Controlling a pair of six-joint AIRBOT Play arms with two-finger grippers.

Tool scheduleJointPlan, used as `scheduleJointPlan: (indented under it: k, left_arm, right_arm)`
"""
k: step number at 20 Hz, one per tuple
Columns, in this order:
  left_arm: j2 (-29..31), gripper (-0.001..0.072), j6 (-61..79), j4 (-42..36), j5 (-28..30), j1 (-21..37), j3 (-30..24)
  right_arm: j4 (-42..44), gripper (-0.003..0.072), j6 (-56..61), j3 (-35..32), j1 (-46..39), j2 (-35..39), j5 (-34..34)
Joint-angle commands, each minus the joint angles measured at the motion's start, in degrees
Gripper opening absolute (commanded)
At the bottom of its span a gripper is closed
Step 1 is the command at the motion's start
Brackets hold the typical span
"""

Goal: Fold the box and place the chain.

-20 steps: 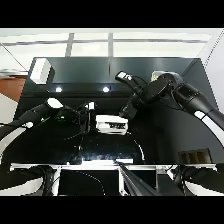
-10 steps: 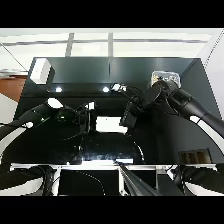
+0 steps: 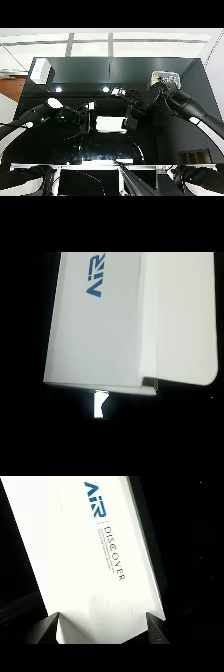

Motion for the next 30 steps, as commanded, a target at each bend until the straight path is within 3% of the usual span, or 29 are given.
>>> scheduleJointPlan:
  k: [1, 2, 7, 8, 14, 16, 18, 19, 27, 30]
  left_arm:
    - [0.0, 0.0462, 0.0, 0.0, 0.0, 0.0, 0.1]
    - [0.0, 0.0461, 0.0, 0.0, 0.0, 0.0, 0.1]
    - [0.0, 0.0461, 0.0, 0.0, 0.0, 0.0, 0.1]
    - [0.0, 0.0462, 0.0, 0.0, 0.0, 0.0, 0.1]
    - [0.0, 0.0462, 0.0, 0.0, 0.0, 0.0, 0.1]
    - [0.0, 0.0462, 0.1, 0.0, 0.0, 0.0, 0.1]
    - [0.0, 0.0462, 0.0, 0.0, 0.0, 0.0, 0.1]
    - [0.0, 0.0462, 0.0, 0.0, 0.0, 0.0, 0.1]
    - [0.0, 0.0462, 0.0, 0.0, 0.0, 0.0, 0.1]
    - [0.0, 0.0462, 0.1, 0.0, 0.0, 0.0, 0.1]
  right_arm:
    - [-0.7, 0.0447, 0.0, 0.0, 0.6, 0.0, 1.4]
    - [-0.7, 0.0361, 0.0, 0.0, 0.7, 0.0, 1.3]
    - [-0.9, 0.0341, 0.3, 0.0, 0.9, 0.0, 1.5]
    - [-0.9, 0.0237, 0.6, 0.0, 0.9, 0.0, 1.6]
    - [-0.9, 0.0241, 2.6, 0.3, 0.9, 0.1, 1.6]
    - [-0.9, 0.0467, 2.7, 1.0, 0.9, 0.1, 1.6]
    - [-0.9, 0.0576, 2.6, 1.7, 0.9, 0.2, 1.6]
    - [-1.3, 0.0709, 2.6, 1.7, 0.9, 0.2, 1.5]
    - [-2.5, 0.0709, 2.6, 0.4, 0.9, -0.8, 0.8]
    - [-5.1, 0.0708, 4.2, 0.4, 0.9, -0.9, 5.1]
